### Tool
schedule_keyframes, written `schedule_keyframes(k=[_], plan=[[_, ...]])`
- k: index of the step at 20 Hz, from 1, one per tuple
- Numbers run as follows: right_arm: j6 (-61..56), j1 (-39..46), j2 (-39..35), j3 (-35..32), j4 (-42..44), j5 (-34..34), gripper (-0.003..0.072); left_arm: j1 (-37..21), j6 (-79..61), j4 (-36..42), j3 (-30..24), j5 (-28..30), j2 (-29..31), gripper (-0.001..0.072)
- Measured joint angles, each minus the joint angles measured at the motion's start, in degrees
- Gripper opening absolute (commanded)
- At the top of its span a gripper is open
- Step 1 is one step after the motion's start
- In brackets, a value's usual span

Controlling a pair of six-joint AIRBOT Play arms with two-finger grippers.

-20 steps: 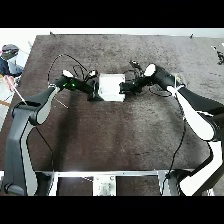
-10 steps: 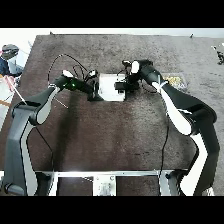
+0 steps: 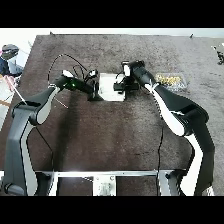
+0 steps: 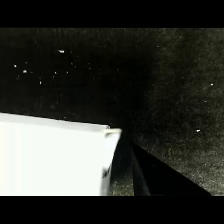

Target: Fold the box and place the chain.

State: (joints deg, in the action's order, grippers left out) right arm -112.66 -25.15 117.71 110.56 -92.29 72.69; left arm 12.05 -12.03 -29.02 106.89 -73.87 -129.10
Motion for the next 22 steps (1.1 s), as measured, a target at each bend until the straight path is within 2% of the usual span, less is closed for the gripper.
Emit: schedule_keyframes(k=[1, 7, 8, 9, 12, 14, 17, 19, 20, 21, 22], plan=[[-0.8, -0.2, 0.0, 0.0, -0.4, 0.0, 0.0213, 0.0, 0.0, 0.0, 0.0, 0.0, 0.0, 0.0538], [-4.3, -0.8, 0.1, 0.1, -1.0, 0.5, 0.0212, 0.0, 0.0, 0.0, 0.0, 0.0, 0.0, 0.0538], [-4.8, -0.8, 0.1, 0.1, -1.0, 0.7, 0.017, 0.0, 0.0, 0.0, 0.0, 0.0, 0.0, 0.0538], [-5.3, -0.9, 0.1, 0.1, -1.0, 0.8, 0.0067, 0.0, 0.0, 0.0, 0.0, 0.0, 0.0, 0.0538], [-6.4, -0.9, 0.1, 0.1, -1.4, 0.9, 0.0067, 0.0, -0.1, 0.0, 0.0, 0.0, 0.0, 0.0538], [-6.7, -1.0, 0.1, 0.1, -1.4, 0.9, 0.0027, 0.0, -0.1, 0.0, 0.0, 0.0, 0.0, 0.0538], [-7.5, -1.0, 0.1, 0.1, -1.7, 0.9, 0.0011, 0.0, -0.1, 0.0, 0.0, 0.0, 0.0, 0.0538], [-7.8, -1.1, 0.1, 0.1, -1.9, 0.9, 0.0011, 0.0, -0.1, 0.0, 0.0, 0.0, 0.0, 0.0538], [-8.0, -1.1, 0.1, 0.1, -2.0, 0.9, 0.0046, 0.0, -0.1, 0.0, 0.0, 0.0, 0.0, 0.0538], [-8.3, -1.1, 0.1, 0.1, -2.2, 0.8, 0.0195, 0.0, 0.0, 0.0, 0.0, 0.0, 0.0, 0.0538], [-8.5, -1.0, 0.1, 0.1, -2.5, 0.8, 0.0234, 0.0, 0.0, 0.0, 0.0, 0.0, 0.0, 0.0538]])
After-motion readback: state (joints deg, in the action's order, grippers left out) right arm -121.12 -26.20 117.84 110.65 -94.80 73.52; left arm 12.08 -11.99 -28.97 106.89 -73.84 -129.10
